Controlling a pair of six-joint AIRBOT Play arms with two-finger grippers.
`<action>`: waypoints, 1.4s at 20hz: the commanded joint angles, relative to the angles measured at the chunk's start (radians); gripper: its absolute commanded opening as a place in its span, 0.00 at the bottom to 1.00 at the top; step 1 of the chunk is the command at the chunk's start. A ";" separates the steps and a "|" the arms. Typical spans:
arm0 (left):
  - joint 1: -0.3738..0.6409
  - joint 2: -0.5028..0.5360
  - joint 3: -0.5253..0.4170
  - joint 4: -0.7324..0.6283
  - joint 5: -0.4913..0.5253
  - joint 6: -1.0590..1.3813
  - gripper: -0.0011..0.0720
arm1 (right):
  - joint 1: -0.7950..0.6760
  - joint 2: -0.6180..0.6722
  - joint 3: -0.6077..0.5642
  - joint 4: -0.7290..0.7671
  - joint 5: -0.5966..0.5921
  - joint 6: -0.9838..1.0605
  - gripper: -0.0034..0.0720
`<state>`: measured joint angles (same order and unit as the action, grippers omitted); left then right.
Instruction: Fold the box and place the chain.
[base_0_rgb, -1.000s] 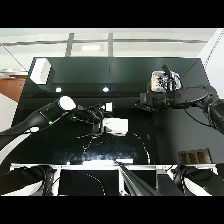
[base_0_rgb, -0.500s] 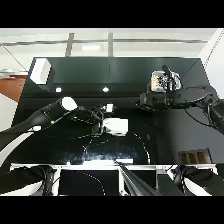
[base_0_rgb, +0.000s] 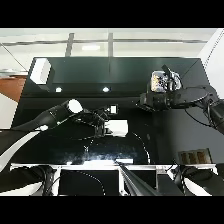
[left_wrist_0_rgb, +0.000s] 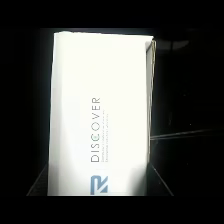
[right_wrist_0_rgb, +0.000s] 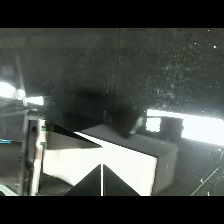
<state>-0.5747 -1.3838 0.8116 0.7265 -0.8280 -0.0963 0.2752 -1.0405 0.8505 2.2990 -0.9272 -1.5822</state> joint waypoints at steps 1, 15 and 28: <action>0.089 0.061 0.000 0.114 -0.038 -0.194 0.39 | -0.002 0.001 0.001 -0.009 0.006 0.000 0.07; 1.162 0.210 -0.001 0.237 0.047 -0.521 0.42 | 0.016 0.001 0.001 -0.024 0.031 -0.012 0.07; 1.063 -0.086 0.132 0.192 0.312 -0.523 0.99 | 0.045 0.000 0.001 -0.033 0.068 -0.010 0.07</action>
<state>0.5217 -1.4399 0.9291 0.9218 -0.5758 -0.6102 0.3183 -1.0405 0.8505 2.2658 -0.8654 -1.5936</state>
